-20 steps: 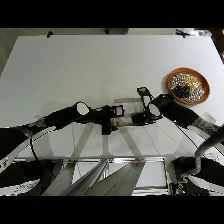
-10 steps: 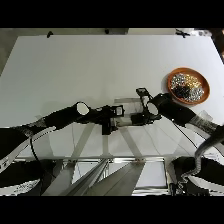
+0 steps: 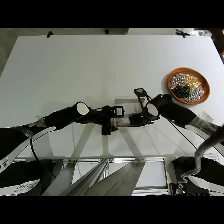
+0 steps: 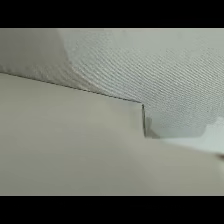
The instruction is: Fold the box and place the chain.
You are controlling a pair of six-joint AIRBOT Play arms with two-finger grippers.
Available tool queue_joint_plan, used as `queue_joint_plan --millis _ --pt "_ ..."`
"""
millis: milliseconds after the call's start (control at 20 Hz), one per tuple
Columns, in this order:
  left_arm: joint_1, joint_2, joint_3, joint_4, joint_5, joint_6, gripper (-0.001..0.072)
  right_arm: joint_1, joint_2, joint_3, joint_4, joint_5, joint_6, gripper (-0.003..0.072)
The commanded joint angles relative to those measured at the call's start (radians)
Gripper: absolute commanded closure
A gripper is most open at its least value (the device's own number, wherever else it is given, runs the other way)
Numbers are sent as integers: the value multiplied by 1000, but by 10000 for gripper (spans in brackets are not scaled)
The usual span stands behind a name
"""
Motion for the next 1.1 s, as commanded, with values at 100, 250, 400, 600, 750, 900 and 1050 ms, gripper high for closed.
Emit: queue_joint_plan --millis 100,250,400,600,750,900,1050 --pt "0 0 1 0 2 -2 620 -1 136 3 -80 78 -51 271" --pt "0 0 1 0 2 -2 620 -1 222 11 -175 144 -55 268" --pt "0 0 1 0 0 -2 620 -34 307 63 -235 174 -116 250" --pt "0 0 1 0 2 -3 620 -254 334 132 -275 130 -229 238" --pt "0 0 1 0 1 -2 620 -513 285 136 -271 68 -352 235" --pt "0 0 1 0 2 -3 620 -721 182 146 -240 -35 -457 204" --pt "0 0 1 0 2 -3 620 -833 54 196 -188 -89 -511 108"
